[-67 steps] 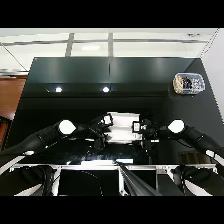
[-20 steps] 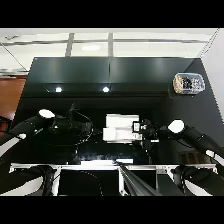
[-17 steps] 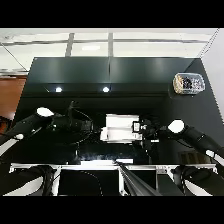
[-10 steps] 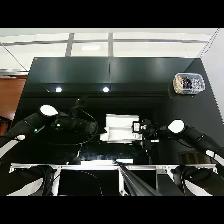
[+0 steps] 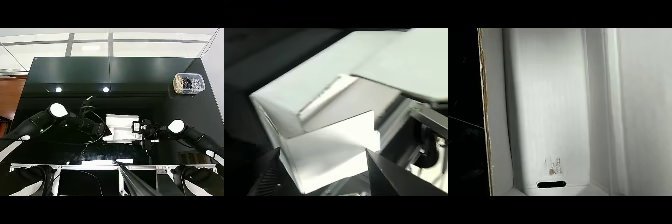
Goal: Fold the box and place the chain.
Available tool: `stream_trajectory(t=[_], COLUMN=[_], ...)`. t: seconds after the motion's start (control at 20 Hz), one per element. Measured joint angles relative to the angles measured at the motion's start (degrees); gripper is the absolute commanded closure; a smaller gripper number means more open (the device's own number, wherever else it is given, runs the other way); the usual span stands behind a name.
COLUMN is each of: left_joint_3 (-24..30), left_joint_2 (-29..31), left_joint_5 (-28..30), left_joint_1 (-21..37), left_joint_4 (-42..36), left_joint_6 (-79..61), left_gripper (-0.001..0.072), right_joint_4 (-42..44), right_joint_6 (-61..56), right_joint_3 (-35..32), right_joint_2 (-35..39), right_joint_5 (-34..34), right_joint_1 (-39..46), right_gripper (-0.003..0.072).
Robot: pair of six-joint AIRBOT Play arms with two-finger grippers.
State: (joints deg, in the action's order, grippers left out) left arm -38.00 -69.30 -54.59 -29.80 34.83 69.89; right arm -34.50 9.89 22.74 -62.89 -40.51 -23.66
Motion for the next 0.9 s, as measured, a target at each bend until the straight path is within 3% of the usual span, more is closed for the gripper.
stream_trajectory(t=[0.45, 0.9], left_joint_3=[-5.31, -7.21], left_joint_2=[-0.96, -1.84], left_joint_5=[5.88, 8.81], left_joint_1=[-8.57, -12.33], left_joint_4=[11.69, 23.21], left_joint_6=[16.90, 29.42], left_gripper=[0.0112, 0.0113], right_joint_4=[0.00, 0.02], right_joint_6=[0.00, 0.00], right_joint_3=[0.00, 0.00], right_joint_2=[0.00, 0.00], right_joint_5=[0.02, 0.04], right_joint_1=[0.00, 0.00], right_gripper=[0.0578, 0.0578])
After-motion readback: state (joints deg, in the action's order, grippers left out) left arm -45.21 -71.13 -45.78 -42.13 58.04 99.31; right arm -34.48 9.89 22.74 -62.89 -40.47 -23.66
